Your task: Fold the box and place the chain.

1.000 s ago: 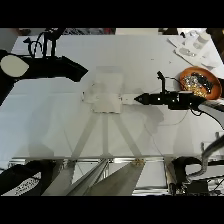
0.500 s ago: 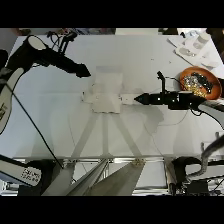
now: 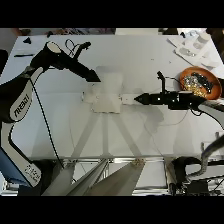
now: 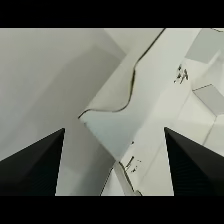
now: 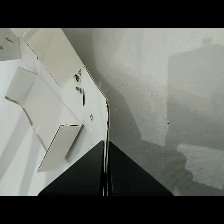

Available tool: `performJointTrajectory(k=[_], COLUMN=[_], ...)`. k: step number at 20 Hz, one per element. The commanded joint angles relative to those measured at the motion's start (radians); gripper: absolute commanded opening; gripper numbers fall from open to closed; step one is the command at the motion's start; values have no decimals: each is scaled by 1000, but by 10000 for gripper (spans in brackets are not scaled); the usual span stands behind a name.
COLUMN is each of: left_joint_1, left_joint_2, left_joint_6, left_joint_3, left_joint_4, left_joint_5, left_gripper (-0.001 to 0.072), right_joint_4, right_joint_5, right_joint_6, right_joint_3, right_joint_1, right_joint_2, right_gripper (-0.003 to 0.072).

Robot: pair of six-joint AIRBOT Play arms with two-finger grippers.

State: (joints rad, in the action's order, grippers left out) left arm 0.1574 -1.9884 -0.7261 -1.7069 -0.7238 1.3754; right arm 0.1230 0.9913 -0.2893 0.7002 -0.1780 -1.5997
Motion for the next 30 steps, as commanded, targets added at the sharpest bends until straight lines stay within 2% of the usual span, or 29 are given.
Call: performJointTrajectory(k=[1, 2, 6, 13, 14, 17, 30], left_joint_1=[26, 31, 30, 31, 31, 31, 31], left_joint_2=[-18, -18, -18, -41, -45, -50, -48], left_joint_6=[90, 123, 234, 312, 327, 372, 370], left_joint_3=[-4, -5, -4, -4, -4, -4, -4], left_joint_4=[9, 10, 9, 9, 9, 10, 12], left_joint_5=[11, 16, 74, 111, 116, 121, 117], left_gripper=[688, 659, 428, 413, 381, 10, 13], right_joint_4=[0, 0, 0, 0, 0, 0, 0], right_joint_5=[0, 0, 0, 0, 0, 0, 0], right_joint_6=[0, 0, 0, 0, 0, 0, 0], right_joint_3=[0, 0, 0, 0, 0, 0, 0], right_joint_1=[1, 1, 1, 1, 1, 1, 1], right_joint_2=[0, 0, 0, 0, 0, 0, 0], right_gripper=[10, 10, 10, 10, 10, 10, 10])
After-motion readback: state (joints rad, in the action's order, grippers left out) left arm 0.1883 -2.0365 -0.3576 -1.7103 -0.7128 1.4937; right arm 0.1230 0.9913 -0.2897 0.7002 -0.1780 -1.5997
